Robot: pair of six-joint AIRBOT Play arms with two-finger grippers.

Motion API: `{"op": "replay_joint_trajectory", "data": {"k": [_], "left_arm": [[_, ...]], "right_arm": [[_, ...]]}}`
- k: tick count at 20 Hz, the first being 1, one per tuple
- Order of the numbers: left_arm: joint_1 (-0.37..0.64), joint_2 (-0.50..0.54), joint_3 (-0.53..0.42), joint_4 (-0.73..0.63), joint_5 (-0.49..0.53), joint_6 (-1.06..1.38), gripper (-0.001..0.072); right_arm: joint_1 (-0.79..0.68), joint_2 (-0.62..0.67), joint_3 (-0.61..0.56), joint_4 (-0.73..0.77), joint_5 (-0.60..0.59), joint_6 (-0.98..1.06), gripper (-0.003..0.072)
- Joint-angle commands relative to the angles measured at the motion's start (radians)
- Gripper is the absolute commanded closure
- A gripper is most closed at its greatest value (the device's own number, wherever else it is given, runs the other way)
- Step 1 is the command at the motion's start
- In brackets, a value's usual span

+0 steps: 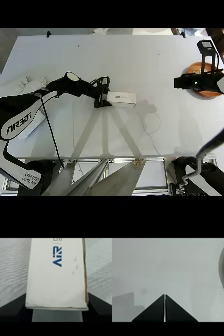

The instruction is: Fold the box and place the chain.

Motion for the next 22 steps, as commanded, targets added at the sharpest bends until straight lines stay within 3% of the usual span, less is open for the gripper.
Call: {"op": "replay_joint_trajectory", "data": {"k": [1, 9, 14, 17, 19, 22], "left_arm": [[0.001, 0.015, 0.001, -0.001, -0.013, 0.0, 0.0695], [0.002, 0.233, 0.001, -0.002, 0.024, -0.11, 0.0699], [0.047, 0.382, 0.001, -0.001, 0.409, -0.264, 0.0699], [0.127, 0.405, 0.001, 0.004, 0.557, -0.433, 0.0699], [0.194, 0.399, 0.0, 0.076, 0.564, -0.563, 0.07], [0.29, 0.398, 0.0, 0.346, 0.579, -0.906, 0.07]], "right_arm": [[-0.001, 0.0, 0.0, -0.001, 0.001, 0.0, 0.0672], [-0.001, 0.0, 0.0, -0.001, 0.001, 0.0, 0.0672], [-0.001, 0.001, 0.0, -0.001, 0.001, 0.0, 0.0672], [-0.001, 0.001, 0.0, -0.001, 0.001, 0.0, 0.0672], [-0.001, 0.001, 0.0, -0.001, 0.001, 0.0, 0.0672], [-0.001, 0.001, 0.0, -0.001, 0.001, 0.0, 0.0672]]}}
